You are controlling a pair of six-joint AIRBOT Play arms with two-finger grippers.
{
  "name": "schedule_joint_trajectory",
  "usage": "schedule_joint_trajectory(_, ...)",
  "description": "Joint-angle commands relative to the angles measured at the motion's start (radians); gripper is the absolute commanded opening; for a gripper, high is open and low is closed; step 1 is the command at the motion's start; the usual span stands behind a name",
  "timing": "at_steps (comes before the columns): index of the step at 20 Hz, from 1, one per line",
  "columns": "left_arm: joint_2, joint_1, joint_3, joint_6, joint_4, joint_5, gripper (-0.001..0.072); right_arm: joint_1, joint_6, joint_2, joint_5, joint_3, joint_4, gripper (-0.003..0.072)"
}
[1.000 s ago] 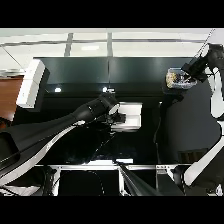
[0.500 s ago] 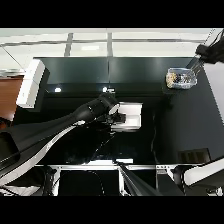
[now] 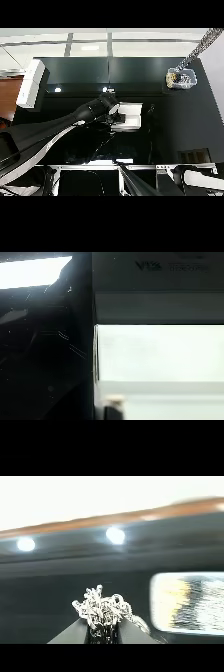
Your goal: Fold the box and place the chain.
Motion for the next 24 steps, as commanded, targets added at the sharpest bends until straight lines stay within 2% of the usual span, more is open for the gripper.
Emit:
schedule_joint_trajectory(1,0.000,0.001,0.001,0.000,0.000,-0.002,0.0027,-0.005,-0.046,0.133,0.033,-0.107,0.141,0.0012)
schedule_joint_trajectory(6,0.000,0.001,0.001,0.000,0.000,-0.002,0.0027,0.100,-0.080,0.396,0.050,-0.498,0.134,0.0011)
schedule_joint_trajectory(9,0.000,0.001,0.001,0.000,0.000,-0.004,0.0027,0.216,-0.105,0.479,0.097,-0.661,0.132,0.0011)
schedule_joint_trajectory(15,0.000,0.001,0.001,0.000,0.000,-0.004,0.0027,0.414,-0.104,0.476,0.098,-0.821,0.202,0.0009)
schedule_joint_trajectory(20,0.000,0.001,0.001,0.000,0.000,-0.004,0.0027,0.476,-0.102,0.451,-0.072,-0.890,0.305,0.0011)
schedule_joint_trajectory(24,0.000,0.001,0.001,0.000,0.000,-0.004,0.0027,0.491,-0.103,0.410,-0.135,-0.892,0.316,0.0012)
